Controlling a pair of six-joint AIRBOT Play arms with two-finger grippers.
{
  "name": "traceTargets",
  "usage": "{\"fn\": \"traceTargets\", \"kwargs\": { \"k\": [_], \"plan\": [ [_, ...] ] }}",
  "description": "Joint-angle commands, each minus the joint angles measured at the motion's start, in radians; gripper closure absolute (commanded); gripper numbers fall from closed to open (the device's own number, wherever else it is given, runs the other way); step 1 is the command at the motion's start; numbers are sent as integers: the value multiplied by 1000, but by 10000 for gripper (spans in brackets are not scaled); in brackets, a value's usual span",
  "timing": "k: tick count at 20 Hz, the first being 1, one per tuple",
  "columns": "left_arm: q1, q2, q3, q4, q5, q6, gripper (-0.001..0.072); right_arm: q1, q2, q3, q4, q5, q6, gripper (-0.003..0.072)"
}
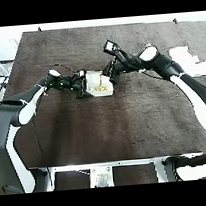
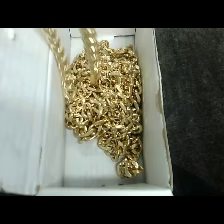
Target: Fold the box and place the chain.
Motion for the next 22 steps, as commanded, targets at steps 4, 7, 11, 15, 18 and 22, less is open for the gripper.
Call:
{"fn": "traceTargets", "kwargs": {
  "k": [4, 7, 11, 15, 18, 22],
  "plan": [
    [0, 0, 0, 0, 0, 0, 173, -5, -129, -74, -6, -58, -3, 675],
    [0, 0, 0, 0, 0, 0, 173, -10, -124, -68, -5, -71, -1, 506],
    [0, 0, 0, 0, 0, 0, 173, -15, 21, -62, -5, -63, 6, 232],
    [0, 0, 0, 0, 0, 0, 174, -56, 159, -60, 1, -173, -6, 233],
    [0, 0, 0, 0, 0, 0, 174, -118, 107, 2, 35, -162, -6, 262],
    [0, 0, 0, 0, 0, 0, 174, -148, -48, 108, 62, -64, -6, 277]
  ]
}}
